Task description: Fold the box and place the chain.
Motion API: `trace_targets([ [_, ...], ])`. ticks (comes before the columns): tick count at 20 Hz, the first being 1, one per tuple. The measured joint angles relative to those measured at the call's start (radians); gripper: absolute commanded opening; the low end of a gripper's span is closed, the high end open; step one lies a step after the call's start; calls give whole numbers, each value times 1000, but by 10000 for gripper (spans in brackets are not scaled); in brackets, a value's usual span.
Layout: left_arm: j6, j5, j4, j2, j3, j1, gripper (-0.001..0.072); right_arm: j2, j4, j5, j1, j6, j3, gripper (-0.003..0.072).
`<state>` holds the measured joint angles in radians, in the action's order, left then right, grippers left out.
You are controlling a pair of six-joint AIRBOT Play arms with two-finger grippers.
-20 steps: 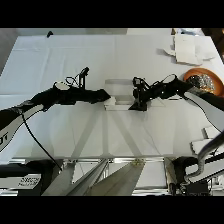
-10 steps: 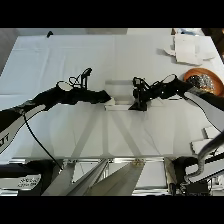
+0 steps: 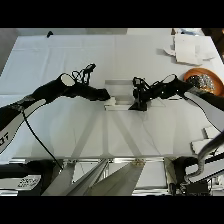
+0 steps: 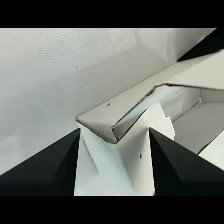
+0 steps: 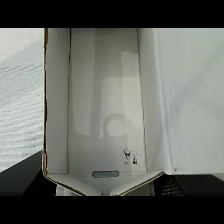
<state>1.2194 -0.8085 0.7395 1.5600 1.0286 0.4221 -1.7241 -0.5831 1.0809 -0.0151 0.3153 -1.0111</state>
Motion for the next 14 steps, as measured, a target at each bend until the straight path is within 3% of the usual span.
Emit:
trace_targets([
  [5, 79, -47, 68, 3, 52, 24, 387, 0, 0, 0, 0, 0, 0, 518],
  [14, 197, -120, 154, 3, 70, 47, 387, 0, 0, 0, 0, -1, 0, 518],
])
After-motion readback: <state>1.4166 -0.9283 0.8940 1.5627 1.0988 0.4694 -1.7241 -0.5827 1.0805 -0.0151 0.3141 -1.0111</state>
